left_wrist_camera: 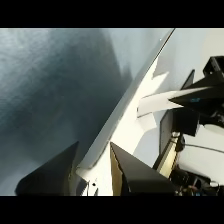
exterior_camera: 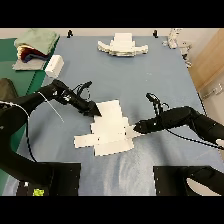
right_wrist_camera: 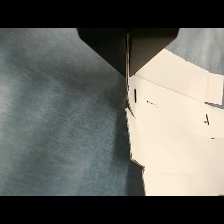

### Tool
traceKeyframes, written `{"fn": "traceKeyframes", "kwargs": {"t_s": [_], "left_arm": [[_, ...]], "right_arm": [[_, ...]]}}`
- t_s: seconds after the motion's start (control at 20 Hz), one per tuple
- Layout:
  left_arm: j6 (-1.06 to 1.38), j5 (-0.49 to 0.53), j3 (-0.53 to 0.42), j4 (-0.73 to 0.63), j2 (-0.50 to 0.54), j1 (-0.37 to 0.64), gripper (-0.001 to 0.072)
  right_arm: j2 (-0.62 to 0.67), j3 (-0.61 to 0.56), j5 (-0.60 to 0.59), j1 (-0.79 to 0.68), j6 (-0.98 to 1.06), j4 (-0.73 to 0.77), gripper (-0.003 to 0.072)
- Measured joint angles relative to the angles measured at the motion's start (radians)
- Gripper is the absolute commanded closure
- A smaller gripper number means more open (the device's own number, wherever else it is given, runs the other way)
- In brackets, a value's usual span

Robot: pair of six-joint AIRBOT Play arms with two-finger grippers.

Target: Fold the box.

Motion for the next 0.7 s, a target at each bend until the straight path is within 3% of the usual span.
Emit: {"fn": "traceKeyframes", "kwargs": {"t_s": [0.05, 0.1, 0.25, 0.3, 0.6, 0.65, 0.7], "left_arm": [[0.012, -0.019, 0.003, 0.000, -0.005, -0.005, 0.0570], [0.026, -0.035, 0.005, 0.002, -0.010, -0.009, 0.0614], [0.060, -0.060, 0.009, 0.001, -0.019, -0.020, 0.0621], [0.069, -0.065, 0.011, 0.002, -0.021, -0.023, 0.0692], [0.125, -0.077, 0.013, -0.002, -0.025, -0.039, 0.0692], [0.133, -0.079, 0.013, -0.004, -0.025, -0.041, 0.0692], [0.141, -0.078, 0.013, -0.006, -0.025, -0.043, 0.0692]], "right_arm": [[0.000, 0.000, 0.000, 0.000, 0.000, -0.001, 0.0687], [0.000, 0.000, 0.000, 0.000, 0.000, -0.004, 0.0687], [0.000, 0.000, 0.001, 0.000, 0.000, -0.006, 0.0687], [0.000, 0.000, 0.001, 0.000, 0.000, -0.007, 0.0687], [0.000, 0.000, 0.003, 0.000, 0.000, -0.013, 0.0674], [0.000, 0.000, 0.004, 0.000, 0.000, -0.026, 0.0588], [0.000, 0.000, 0.007, 0.000, 0.000, -0.048, 0.0363]]}}
